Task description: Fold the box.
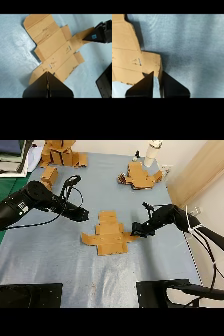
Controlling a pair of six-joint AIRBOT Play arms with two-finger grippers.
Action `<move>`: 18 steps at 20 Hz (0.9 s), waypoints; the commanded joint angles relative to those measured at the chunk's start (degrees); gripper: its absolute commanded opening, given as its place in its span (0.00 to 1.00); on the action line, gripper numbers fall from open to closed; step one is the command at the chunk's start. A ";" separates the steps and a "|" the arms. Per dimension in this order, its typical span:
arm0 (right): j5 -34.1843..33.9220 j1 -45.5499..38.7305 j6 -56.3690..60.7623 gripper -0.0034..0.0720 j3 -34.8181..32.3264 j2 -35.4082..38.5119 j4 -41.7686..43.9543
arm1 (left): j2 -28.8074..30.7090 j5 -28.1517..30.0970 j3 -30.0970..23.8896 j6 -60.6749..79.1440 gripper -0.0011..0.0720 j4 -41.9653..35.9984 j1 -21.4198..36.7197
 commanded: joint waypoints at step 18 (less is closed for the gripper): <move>17.40 13.49 -27.63 0.05 -19.08 19.58 15.04 | -8.72 -14.80 -2.64 1.27 0.73 -7.76 15.06</move>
